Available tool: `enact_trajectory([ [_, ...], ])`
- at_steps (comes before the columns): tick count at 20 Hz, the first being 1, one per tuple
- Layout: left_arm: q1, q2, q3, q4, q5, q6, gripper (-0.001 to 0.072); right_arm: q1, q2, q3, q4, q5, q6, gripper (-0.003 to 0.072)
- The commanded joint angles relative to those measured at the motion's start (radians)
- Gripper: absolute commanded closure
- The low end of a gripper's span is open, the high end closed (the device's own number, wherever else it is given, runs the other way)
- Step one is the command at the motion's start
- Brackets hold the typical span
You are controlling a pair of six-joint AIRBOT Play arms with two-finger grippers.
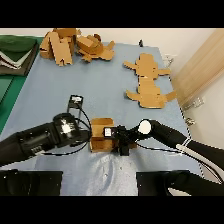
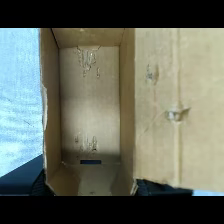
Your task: Fold the box.
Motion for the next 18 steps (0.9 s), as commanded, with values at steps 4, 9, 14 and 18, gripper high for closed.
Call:
enact_trajectory([
  [4, 0.393, 0.081, -0.066, -0.197, 0.14, 0.945, 0.0697, 0.0, -0.001, 0.0, 0.0, 0.001, 0.0, 0.0178],
  [9, 0.755, 0.055, -0.116, -0.935, 0.597, 1.973, 0.0697, 0.0, -0.001, 0.0, 0.0, -0.003, 0.0, 0.0178],
  [14, 0.726, 0.031, -0.302, -1.28, 0.507, 2.682, 0.0696, 0.0, -0.001, 0.0, 0.0, -0.003, 0.0, 0.0178],
  [18, 0.708, 0.03, -0.463, -1.274, 0.58, 2.836, 0.0026, 0.001, -0.001, 0.0, 0.0, -0.002, 0.0, 0.0178],
])
